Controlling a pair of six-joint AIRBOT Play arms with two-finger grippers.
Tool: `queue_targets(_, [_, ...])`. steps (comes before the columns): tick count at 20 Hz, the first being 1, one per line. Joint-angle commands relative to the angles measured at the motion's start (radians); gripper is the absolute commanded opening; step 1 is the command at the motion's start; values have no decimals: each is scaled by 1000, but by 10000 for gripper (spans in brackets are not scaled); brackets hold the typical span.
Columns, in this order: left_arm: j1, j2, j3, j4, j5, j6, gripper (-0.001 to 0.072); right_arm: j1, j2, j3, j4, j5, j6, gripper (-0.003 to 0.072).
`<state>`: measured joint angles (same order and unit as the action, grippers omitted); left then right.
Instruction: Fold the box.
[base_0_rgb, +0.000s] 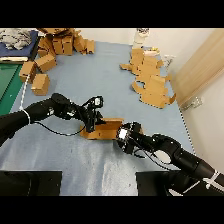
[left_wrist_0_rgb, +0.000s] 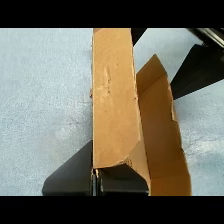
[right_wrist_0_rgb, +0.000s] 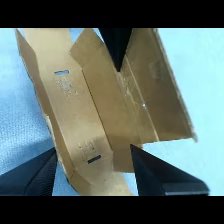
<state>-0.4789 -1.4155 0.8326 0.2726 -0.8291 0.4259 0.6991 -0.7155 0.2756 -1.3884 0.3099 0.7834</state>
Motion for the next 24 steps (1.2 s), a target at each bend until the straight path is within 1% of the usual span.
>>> queue_targets(1, [0, 0, -1, 0, 0, 0, 13, -27, 8, 2, 22, -3, -8, 720])
queue_targets(5, [0, 0, -1, 0, 0, 0, 13, -101, 50, 2, 33, 12, -31, 720])
queue_targets(6, [0, 0, -1, 0, 0, 0, 13, -114, 48, 2, 54, 12, -63, 720])
queue_targets(7, [0, 0, -1, 0, 0, 0, 13, -130, 47, 2, 107, 12, -124, 720])
queue_targets(9, [0, 0, -1, 0, 0, 0, 13, -172, 36, 2, 275, 25, -294, 720])
queue_targets(11, [0, 0, -1, 0, 0, 0, 13, -234, 8, 2, 513, 80, -536, 720])
queue_targets(13, [0, 0, -1, 0, 0, 0, 13, -318, -34, 13, 764, 163, -834, 720])
queue_targets(14, [0, 0, -1, 0, 0, 0, 13, -365, -57, 26, 853, 218, -944, 720])
queue_targets(15, [0, 0, -1, -1, 0, 0, 13, -415, -86, 44, 909, 279, -1033, 720])
queue_targets(16, [0, 0, -1, -1, 0, 0, 13, -455, -115, 66, 929, 336, -1075, 720])
queue_targets(18, [0, 0, -1, -1, 0, 0, 13, -500, -160, 118, 913, 402, -1081, 720])
queue_targets(24, [0, 0, -1, -1, 0, 0, 12, -521, -316, 240, 837, 512, -1095, 720])
